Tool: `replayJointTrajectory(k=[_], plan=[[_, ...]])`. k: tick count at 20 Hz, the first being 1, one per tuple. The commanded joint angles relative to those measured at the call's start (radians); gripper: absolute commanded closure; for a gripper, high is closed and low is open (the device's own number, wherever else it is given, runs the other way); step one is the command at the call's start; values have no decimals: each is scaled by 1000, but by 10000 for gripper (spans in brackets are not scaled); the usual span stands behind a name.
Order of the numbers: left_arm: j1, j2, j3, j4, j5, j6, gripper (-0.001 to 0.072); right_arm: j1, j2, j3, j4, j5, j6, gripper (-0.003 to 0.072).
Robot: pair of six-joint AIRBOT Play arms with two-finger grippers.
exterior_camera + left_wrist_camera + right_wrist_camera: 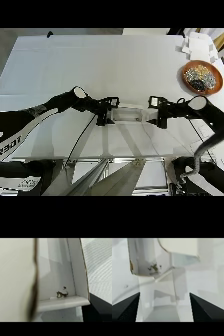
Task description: Fold the box and place the chain.
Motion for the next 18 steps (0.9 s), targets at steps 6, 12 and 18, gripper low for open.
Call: replayJointTrajectory(k=[6, 12, 18], plan=[[1, 1, 0, 0, 1, 0, 318, -21, 202, 1, 233, 248, 89, 626], [1, 1, 0, 0, 1, 0, 318, 74, 169, 0, 246, 206, 80, 674], [1, 1, 0, 0, 1, 0, 318, 156, 65, 0, 274, 28, 80, 674]])
